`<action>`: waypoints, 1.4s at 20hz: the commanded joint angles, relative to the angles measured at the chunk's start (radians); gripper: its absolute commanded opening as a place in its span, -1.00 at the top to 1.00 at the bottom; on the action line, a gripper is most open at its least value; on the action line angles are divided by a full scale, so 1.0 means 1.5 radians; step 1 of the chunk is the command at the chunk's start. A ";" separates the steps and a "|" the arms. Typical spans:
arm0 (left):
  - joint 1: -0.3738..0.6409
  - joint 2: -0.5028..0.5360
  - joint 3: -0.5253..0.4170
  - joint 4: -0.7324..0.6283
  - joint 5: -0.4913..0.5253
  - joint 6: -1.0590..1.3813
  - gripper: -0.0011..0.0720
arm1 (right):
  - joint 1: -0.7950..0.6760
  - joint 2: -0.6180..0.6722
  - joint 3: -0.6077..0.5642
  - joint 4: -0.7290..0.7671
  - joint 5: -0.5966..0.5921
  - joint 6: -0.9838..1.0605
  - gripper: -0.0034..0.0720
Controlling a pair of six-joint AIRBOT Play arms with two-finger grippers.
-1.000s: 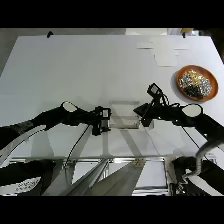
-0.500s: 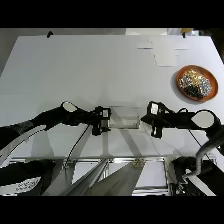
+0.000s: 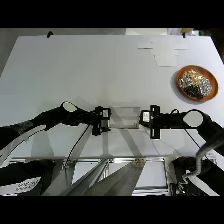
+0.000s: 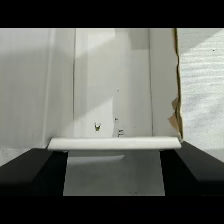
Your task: Fold the box and place the chain.
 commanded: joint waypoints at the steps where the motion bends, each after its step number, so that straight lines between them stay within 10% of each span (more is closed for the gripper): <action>1: 0.000 0.001 0.000 0.000 0.000 0.000 0.60 | -0.009 0.012 0.000 -0.016 -0.005 -0.067 0.83; 5: 0.000 0.001 0.000 0.000 0.000 0.000 0.60 | -0.057 0.025 0.000 -0.044 0.080 -0.132 0.23; 24: 0.000 0.001 0.000 0.000 0.000 0.000 0.60 | -0.037 -0.137 0.000 0.149 0.011 -0.225 0.61; 26: 0.000 0.001 0.000 0.000 0.000 0.000 0.60 | -0.022 -0.151 0.000 0.151 -0.003 -0.224 0.54; 28: 0.000 0.001 0.000 0.000 0.000 0.000 0.60 | -0.020 -0.153 0.000 0.167 -0.005 -0.224 0.04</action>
